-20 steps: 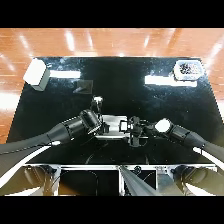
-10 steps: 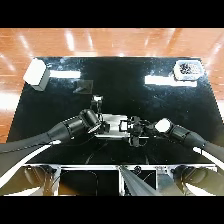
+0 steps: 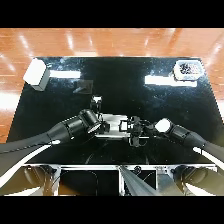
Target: Fold the box and place the chain.
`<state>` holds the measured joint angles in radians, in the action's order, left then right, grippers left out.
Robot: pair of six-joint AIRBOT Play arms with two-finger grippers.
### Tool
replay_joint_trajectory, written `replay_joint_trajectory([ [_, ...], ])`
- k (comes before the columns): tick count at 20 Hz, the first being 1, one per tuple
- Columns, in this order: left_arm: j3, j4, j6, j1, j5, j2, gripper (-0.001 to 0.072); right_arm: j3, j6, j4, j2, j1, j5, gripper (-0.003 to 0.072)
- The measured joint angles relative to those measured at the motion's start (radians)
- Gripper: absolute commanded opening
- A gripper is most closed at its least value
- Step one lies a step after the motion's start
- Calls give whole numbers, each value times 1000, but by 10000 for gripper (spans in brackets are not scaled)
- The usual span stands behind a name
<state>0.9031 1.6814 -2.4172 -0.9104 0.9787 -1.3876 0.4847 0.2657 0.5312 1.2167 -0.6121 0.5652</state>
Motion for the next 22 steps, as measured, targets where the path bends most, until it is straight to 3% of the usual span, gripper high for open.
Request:
replay_joint_trajectory([
  [12,-14,-15,-101,0,77,66,454,0,0,-2,0,0,0,474],
  [22,-64,-23,-169,36,28,69,453,0,-5,-5,0,0,-5,474],
])
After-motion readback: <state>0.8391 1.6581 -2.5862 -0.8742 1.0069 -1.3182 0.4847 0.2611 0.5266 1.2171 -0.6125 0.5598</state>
